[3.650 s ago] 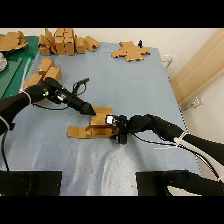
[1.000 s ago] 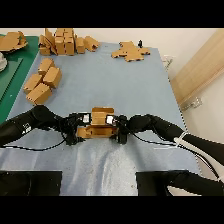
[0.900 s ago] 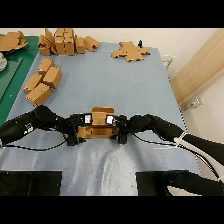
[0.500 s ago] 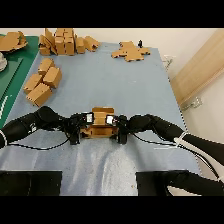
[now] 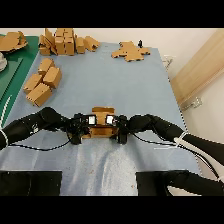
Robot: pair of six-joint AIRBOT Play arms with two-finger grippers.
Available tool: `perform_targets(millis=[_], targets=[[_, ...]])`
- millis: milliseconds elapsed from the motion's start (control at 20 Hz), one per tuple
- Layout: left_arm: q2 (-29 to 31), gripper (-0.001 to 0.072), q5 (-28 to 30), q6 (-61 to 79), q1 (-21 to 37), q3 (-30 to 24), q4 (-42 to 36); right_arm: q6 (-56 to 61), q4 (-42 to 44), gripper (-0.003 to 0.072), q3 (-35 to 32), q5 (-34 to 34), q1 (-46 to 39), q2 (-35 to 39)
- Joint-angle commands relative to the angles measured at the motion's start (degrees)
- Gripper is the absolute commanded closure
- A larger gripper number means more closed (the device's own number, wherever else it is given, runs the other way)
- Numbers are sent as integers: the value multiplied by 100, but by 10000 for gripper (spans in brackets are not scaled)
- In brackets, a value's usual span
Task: Fold the box.
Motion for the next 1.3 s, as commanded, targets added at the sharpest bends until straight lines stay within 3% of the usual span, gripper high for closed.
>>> perform_targets(millis=[0,250,300,1200,1250], targets=[[-4,629,35,136,-55,11,-13,0,2,129,-2,0,0,-2],[-79,632,452,175,-302,9,-48,0,2,129,-2,0,-2,-15],[-81,700,577,192,-345,9,-48,0,2,129,-2,0,0,-15],[-175,696,595,474,-472,22,-439,0,2,129,-2,-2,0,-15],[-177,631,564,474,-472,22,-439,0,2,129,-2,-2,-2,-15]])
